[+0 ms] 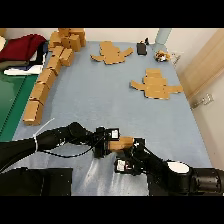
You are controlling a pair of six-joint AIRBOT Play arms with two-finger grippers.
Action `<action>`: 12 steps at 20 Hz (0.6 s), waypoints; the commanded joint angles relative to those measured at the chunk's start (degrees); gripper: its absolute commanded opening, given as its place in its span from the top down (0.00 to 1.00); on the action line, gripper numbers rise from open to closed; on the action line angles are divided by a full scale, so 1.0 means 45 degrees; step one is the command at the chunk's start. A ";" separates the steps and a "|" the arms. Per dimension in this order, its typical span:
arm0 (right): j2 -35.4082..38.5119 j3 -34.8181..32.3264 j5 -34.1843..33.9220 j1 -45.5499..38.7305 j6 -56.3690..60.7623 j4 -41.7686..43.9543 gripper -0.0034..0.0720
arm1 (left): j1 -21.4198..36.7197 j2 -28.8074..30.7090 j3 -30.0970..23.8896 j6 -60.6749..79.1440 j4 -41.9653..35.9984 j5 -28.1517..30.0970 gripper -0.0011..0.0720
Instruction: Fold the box.
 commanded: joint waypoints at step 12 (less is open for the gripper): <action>0.0010 0.0146 -0.0005 -0.0029 0.0010 0.0024 0.95 | 0.0010 -0.0005 0.0015 0.0000 0.0000 0.0005 0.27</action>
